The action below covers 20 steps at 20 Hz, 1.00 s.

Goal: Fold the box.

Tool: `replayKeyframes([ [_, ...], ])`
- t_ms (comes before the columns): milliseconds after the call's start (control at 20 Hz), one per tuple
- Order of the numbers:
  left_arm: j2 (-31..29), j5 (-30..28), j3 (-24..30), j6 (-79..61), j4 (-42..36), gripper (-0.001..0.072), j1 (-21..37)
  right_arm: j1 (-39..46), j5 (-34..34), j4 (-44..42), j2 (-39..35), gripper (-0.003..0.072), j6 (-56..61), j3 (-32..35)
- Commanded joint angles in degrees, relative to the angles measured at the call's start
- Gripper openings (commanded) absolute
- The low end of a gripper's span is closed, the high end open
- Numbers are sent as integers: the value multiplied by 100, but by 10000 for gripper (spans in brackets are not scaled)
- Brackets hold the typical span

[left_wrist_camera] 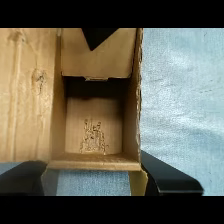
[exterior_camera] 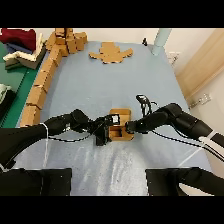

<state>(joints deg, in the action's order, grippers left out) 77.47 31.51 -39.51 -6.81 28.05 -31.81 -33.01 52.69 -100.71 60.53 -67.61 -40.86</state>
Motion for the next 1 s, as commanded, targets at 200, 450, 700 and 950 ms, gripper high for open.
replayKeyframes([
  [200,-2,0,-7,-2,2,374,2,-649,693,831,669,541,935,-673],
  [450,-2,0,-7,-2,2,374,2,-651,1259,699,1073,608,1311,-1106],
  [700,-2,0,-7,-2,2,374,2,-796,1626,903,1447,607,1906,-1381],
  [950,-2,0,-7,-2,2,374,2,-1016,1694,1449,1596,535,2288,-1390],
])
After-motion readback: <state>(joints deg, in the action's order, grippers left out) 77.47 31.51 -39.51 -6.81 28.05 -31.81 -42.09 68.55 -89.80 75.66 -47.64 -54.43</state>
